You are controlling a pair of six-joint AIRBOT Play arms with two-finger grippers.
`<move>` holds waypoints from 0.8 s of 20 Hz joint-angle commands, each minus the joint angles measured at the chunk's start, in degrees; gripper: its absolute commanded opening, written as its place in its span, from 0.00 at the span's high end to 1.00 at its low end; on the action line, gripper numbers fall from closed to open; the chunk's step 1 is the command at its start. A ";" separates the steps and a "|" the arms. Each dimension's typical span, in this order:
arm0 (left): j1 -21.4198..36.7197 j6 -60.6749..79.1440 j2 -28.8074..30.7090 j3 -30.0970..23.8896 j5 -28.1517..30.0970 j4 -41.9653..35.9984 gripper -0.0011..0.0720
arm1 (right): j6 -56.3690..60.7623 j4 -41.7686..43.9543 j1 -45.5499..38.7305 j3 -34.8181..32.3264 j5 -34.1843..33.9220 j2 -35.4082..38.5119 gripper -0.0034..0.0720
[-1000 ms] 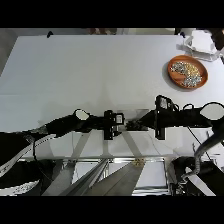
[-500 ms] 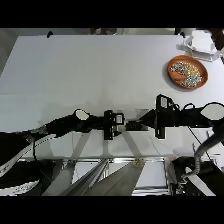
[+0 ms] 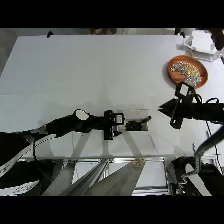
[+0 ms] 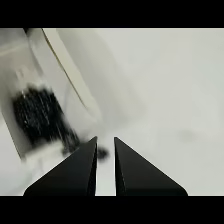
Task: Fold the box and place the chain.
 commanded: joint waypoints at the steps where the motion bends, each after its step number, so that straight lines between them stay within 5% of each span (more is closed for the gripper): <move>1: -0.02 0.02 0.04 0.00 0.02 0.02 0.61 | 4.35 -17.14 -1.16 0.26 -1.20 -4.04 0.80; 4: -0.02 0.02 0.04 0.00 0.04 0.02 0.61 | 1.44 -9.64 1.97 0.26 -5.03 -10.05 0.72; 6: -0.02 0.02 0.04 0.00 0.02 0.00 0.61 | -1.57 -12.39 6.95 0.26 -6.12 -14.38 0.69; 8: -0.02 0.02 0.04 0.00 0.02 0.02 0.61 | -1.60 -13.86 10.91 0.26 -8.39 -18.40 0.45; 9: -0.02 0.02 0.04 0.00 0.02 0.02 0.61 | -1.60 -13.97 12.37 0.26 -10.05 -20.13 0.42; 16: -0.02 0.02 0.04 0.00 0.02 0.02 0.61 | -1.70 -13.62 14.82 0.22 -14.38 -25.66 0.43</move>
